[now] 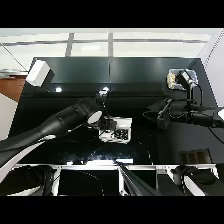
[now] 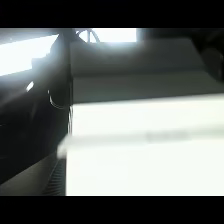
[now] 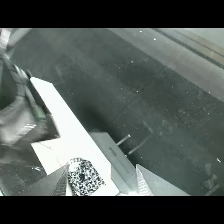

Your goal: Fold the box and place the chain.

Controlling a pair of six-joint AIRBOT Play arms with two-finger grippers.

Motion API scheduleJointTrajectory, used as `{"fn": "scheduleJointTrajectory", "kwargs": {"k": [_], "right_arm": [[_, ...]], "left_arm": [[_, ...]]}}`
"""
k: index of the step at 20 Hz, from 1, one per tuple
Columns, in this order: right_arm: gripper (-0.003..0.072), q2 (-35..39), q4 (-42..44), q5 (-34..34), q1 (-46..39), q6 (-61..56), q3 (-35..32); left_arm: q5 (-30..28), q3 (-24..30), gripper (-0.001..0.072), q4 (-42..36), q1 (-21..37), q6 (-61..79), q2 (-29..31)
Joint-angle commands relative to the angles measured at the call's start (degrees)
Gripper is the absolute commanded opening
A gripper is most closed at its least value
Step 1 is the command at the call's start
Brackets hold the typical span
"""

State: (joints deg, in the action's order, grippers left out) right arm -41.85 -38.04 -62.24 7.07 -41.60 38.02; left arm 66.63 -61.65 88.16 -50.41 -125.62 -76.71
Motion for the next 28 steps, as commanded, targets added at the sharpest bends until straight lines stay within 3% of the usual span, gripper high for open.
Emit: {"fn": "scheduleJointTrajectory", "kwargs": {"k": [1,3,5,7,9,10,11,13,14,15,16,23,28], "right_arm": [[0.0470,0.07,-0.13,-0.13,-0.28,-0.02,0.04],[0.0470,0.07,-0.15,-0.13,-0.28,-0.02,0.04],[0.0470,0.07,-0.15,-0.09,-0.28,0.00,0.04],[0.0470,0.07,-0.13,-0.39,-0.28,0.00,0.04],[0.0470,0.07,0.09,-0.68,-0.28,-0.02,0.04],[0.0470,0.07,0.07,-0.61,-0.28,0.00,0.04],[0.0470,0.07,0.07,-0.52,-0.28,0.00,0.04],[0.0475,0.07,0.07,-0.20,-0.28,0.00,0.04],[0.0512,0.07,0.07,-0.07,-0.28,0.00,0.04],[0.0587,0.07,0.07,0.13,-0.28,0.00,0.04],[0.0708,0.07,0.09,0.44,-0.28,0.00,0.04],[0.0707,0.07,-0.15,2.78,-0.28,0.00,0.04],[0.0706,0.02,-0.15,5.53,-0.28,0.00,0.04]], "left_arm": [[8.17,1.40,0.0491,1.53,2.27,18.38,7.41],[11.08,4.31,0.0491,0.07,8.94,26.86,12.57],[8.96,7.87,0.0490,-7.19,17.86,37.00,17.92],[4.37,12.17,0.0491,-18.36,27.04,50.56,21.31],[1.36,17.38,0.0492,-33.99,33.92,72.89,21.51],[-0.28,19.96,0.0545,-38.60,35.89,86.86,20.96],[-3.32,22.25,0.0712,-41.64,36.79,96.50,20.41],[-9.20,24.96,0.0710,-45.62,36.74,109.83,19.34],[-10.54,25.68,0.0710,-47.41,36.41,116.72,18.47],[-10.69,25.99,0.0710,-48.28,35.91,122.68,17.46],[-10.64,26.03,0.0711,-48.37,35.23,127.43,16.17],[-7.89,26.05,0.0709,-50.47,33.33,142.53,10.49],[-7.43,26.27,0.0709,-51.65,33.29,143.36,8.66]]}}
